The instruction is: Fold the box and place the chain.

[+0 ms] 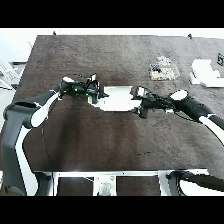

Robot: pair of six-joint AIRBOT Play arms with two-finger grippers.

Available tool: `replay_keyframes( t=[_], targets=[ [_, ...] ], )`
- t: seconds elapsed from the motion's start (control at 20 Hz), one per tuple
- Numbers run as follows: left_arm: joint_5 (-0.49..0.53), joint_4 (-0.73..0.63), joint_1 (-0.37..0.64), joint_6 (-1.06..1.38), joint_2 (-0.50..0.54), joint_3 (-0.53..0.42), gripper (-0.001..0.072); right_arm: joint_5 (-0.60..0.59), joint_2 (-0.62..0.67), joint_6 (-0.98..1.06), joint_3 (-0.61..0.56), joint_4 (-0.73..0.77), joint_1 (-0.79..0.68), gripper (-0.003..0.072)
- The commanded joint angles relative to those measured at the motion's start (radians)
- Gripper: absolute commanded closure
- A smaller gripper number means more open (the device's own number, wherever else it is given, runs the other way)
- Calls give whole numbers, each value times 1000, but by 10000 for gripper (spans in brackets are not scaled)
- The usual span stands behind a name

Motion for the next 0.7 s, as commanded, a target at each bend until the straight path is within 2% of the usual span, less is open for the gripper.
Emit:
replay_keyframes(
  t=[0.0, 0.35, 0.65],
  targets=[
    [2, 0, 0, 0, 0, 0, 688, -41, -43, -8, -1, -58, 15, 60],
    [2, 0, 0, 0, 0, 0, 688, -127, -108, -14, 3, -5, 40, 60],
    [2, 0, 0, 0, 0, 0, 688, -131, -146, -66, 60, 73, 37, 60]
  ],
)
